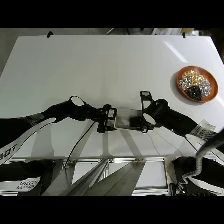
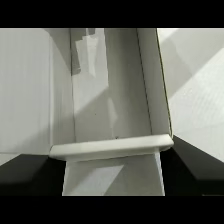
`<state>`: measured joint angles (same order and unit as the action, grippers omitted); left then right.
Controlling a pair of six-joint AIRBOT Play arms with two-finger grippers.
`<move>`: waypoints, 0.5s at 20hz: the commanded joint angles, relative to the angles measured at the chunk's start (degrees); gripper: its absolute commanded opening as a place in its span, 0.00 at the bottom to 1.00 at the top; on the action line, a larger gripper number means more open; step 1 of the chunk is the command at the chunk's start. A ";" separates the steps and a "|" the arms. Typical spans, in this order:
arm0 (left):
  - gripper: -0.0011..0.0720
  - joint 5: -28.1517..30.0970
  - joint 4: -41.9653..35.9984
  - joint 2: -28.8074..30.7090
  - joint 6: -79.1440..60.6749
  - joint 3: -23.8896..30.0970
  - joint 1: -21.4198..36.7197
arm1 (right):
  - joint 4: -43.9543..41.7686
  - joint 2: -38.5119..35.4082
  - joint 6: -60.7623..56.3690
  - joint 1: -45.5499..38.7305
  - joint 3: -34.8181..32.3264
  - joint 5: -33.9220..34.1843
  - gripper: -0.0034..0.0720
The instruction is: Fold the box and place the chain.
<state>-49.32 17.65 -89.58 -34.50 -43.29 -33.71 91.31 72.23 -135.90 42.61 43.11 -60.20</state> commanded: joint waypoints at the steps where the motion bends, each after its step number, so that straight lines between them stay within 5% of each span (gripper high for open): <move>1: 0.25 0.22 0.15 0.02 0.07 -0.04 0.04 | -0.22 -0.02 0.94 -0.59 -0.55 -0.39 0.30; 6: 0.25 0.22 0.15 0.02 0.07 -0.04 0.04 | -0.28 -0.09 -3.69 -0.59 -0.55 -1.90 0.09; 10: 0.25 0.22 0.15 0.02 0.07 -0.04 0.04 | -2.25 -0.09 -3.85 -0.59 -0.55 -1.62 0.06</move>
<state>-49.19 17.85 -89.60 -34.39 -43.27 -33.71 90.48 72.18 -139.02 42.06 42.59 -61.47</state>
